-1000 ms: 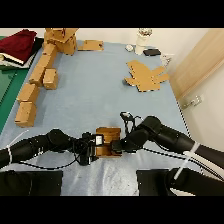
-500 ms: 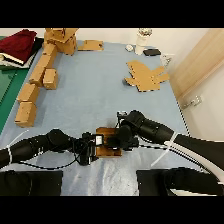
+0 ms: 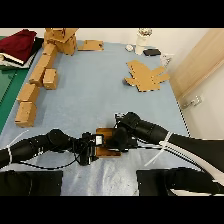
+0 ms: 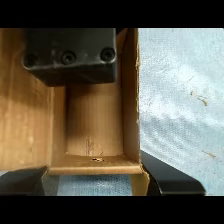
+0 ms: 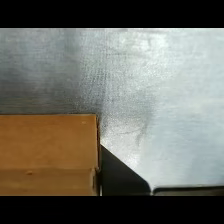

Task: Fold the box.

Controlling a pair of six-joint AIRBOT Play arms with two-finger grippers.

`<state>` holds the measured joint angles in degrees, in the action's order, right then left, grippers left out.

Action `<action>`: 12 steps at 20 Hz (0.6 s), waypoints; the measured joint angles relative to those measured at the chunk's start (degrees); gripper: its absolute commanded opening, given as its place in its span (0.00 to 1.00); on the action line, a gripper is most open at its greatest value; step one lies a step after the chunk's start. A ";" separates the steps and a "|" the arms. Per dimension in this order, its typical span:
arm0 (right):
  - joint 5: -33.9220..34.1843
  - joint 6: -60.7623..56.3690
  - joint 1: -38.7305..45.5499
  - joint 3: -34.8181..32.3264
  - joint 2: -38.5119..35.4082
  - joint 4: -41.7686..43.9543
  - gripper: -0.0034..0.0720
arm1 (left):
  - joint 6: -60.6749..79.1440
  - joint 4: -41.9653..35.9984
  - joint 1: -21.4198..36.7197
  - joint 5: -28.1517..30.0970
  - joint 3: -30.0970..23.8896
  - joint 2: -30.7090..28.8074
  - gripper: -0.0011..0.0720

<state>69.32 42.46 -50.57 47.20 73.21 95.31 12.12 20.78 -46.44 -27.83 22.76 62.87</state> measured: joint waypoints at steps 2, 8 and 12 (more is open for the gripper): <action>-0.26 0.04 -0.07 0.07 -0.13 0.00 0.46 | 0.09 0.02 0.00 0.00 0.00 0.00 0.61; 1.40 0.50 -0.26 1.01 -0.09 0.85 0.46 | 0.11 0.02 0.00 -0.02 0.00 0.00 0.61; 1.70 0.61 -0.26 2.99 -0.09 0.81 0.42 | 0.11 0.02 0.00 -0.02 -0.02 0.00 0.61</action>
